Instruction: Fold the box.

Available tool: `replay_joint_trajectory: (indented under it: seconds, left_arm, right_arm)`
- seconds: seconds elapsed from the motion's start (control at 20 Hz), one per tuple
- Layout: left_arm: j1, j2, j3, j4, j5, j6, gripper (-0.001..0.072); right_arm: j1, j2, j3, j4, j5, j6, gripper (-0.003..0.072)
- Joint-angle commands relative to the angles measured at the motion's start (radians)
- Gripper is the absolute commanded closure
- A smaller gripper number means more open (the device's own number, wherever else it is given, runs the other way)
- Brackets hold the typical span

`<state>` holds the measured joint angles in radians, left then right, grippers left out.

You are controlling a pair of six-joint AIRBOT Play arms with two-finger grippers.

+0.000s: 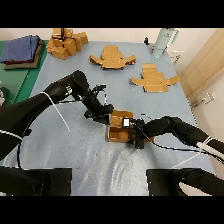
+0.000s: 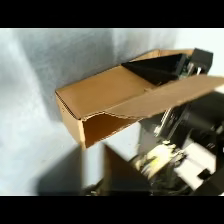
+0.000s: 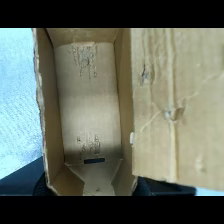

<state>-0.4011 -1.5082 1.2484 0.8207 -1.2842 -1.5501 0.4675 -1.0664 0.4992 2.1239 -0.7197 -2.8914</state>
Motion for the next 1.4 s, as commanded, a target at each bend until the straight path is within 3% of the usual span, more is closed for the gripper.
replay_joint_trajectory:
  seconds: [0.0,0.2,0.4,0.6,0.8,1.0,1.15,1.35]
  left_arm:
    - [0.01,0.0,0.001,0.055,0.048,0.249,0.0697]
    - [0.012,0.0,-0.001,0.203,0.027,0.508,0.0697]
    - [0.069,0.03,-0.096,0.183,0.047,0.724,0.0698]
    - [0.148,0.154,-0.306,0.139,0.251,0.923,0.0697]
    - [0.12,0.23,-0.467,0.137,0.457,1.107,0.0697]
    - [0.032,0.23,-0.489,0.125,0.552,1.196,0.0697]
    - [-0.017,0.23,-0.489,0.099,0.569,1.237,0.0697]
    - [-0.006,0.23,-0.503,-0.021,0.579,1.384,0.0696]
  right_arm:
    - [0.0,0.0,0.0,0.0,0.0,0.0,0.0128]
    - [0.0,0.0,0.0,0.0,0.001,0.0,0.0128]
    - [0.0,0.0,0.0,0.0,0.001,0.0,0.0128]
    - [0.0,0.0,0.0,0.0,0.0,0.0,0.0128]
    - [0.0,0.0,0.0,0.0,0.0,0.0,0.0129]
    - [0.0,0.0,0.0,0.0,0.001,0.0,0.0129]
    - [0.0,0.0,0.0,0.0,0.001,0.0,0.0128]
    - [0.0,0.0,0.0,0.0,0.001,0.0,0.0128]
